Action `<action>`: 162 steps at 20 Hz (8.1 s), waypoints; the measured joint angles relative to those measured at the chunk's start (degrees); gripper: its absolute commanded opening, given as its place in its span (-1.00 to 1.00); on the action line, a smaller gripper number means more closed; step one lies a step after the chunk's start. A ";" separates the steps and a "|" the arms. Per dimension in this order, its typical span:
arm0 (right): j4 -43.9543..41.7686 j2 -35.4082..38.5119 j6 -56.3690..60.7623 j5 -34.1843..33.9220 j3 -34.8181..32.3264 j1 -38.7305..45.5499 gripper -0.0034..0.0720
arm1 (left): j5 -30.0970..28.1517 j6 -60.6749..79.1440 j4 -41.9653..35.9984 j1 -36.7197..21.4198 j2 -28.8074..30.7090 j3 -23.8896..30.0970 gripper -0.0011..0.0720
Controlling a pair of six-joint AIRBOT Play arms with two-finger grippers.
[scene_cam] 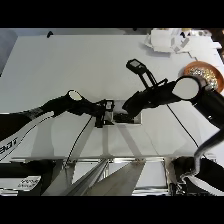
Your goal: Fold the box and place the chain.
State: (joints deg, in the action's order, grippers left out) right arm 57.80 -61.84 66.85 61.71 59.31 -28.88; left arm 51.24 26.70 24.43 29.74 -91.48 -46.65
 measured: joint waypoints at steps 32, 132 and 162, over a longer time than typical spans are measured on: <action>-8.26 -9.22 -47.04 8.35 -5.46 9.25 -0.28 | 0.00 0.00 0.02 0.00 0.00 0.00 -0.40; 11.43 -3.48 -31.93 -10.40 -10.78 -3.87 -0.50 | -0.04 0.04 0.04 -0.04 0.02 -0.02 -0.40; 10.10 -5.49 -30.67 -13.38 -12.04 -3.87 -0.49 | -0.04 0.11 0.07 -0.04 0.02 -0.02 -0.40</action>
State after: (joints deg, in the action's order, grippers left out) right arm 67.90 -67.33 36.18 48.34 47.27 -32.75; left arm 51.20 26.81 24.49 29.69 -91.46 -46.68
